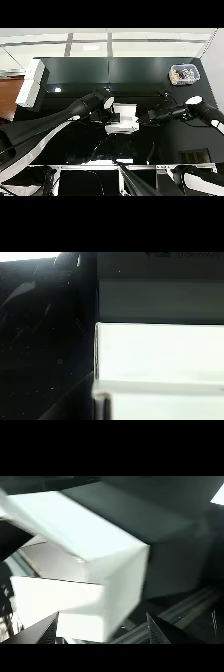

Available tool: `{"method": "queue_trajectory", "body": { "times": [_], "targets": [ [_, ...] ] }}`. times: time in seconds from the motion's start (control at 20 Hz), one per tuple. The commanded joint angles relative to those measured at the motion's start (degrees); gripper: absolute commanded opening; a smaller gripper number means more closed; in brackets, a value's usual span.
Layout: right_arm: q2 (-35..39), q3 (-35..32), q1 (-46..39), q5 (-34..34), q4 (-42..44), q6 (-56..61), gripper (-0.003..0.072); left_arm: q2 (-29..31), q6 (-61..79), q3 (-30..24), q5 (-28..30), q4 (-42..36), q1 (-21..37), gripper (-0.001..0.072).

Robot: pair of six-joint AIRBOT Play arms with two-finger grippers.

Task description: Fold the box and place the chain.

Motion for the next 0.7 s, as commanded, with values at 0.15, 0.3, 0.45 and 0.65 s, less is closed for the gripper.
{"method": "queue_trajectory", "body": {
  "times": [0.15,0.3,0.45,0.65],
  "targets": [
    [-0.15,2.49,5.49,-0.48,-0.22,0.9,0.0469,0.02,0.0,0.04,0.04,0.02,0.0,0.0028],
    [-0.15,4.85,9.31,-1.68,-5.68,5.03,0.0313,0.02,0.0,0.04,0.07,0.02,0.0,0.0029],
    [-0.15,7.67,12.48,-3.72,-12.66,11.93,0.0312,0.02,0.0,0.04,0.15,0.0,0.0,0.0028],
    [-0.15,9.07,15.23,-7.82,-14.99,17.77,0.0313,0.02,0.0,0.04,0.15,0.02,0.0,0.0028]
  ]
}}
